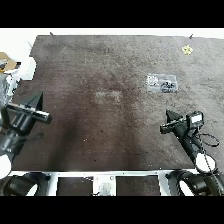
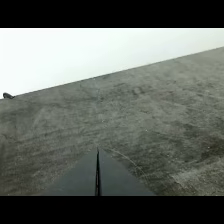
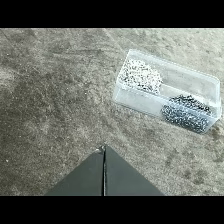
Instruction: Fold the box and place the chain.
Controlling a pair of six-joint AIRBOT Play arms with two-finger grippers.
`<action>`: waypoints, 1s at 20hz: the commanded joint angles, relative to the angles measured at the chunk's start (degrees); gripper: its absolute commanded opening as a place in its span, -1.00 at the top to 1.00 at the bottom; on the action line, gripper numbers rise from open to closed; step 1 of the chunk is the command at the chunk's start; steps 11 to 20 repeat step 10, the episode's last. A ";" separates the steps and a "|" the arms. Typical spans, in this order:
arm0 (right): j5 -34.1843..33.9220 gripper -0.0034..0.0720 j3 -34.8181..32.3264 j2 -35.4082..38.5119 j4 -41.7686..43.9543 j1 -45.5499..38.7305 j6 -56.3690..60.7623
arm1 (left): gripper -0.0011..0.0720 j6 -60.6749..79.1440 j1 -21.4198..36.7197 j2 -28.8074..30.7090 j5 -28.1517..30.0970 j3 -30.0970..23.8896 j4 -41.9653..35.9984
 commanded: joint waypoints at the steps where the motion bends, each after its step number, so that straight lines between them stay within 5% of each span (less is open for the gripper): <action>1: 0.02 0.91 -0.02 -0.02 0.00 0.02 0.00 | 0.95 -0.13 -0.50 6.08 0.26 -4.72 0.02; 20: 0.00 0.91 -0.02 -0.02 0.00 0.02 0.00 | 0.94 -0.11 -0.50 6.08 -0.02 -4.81 0.02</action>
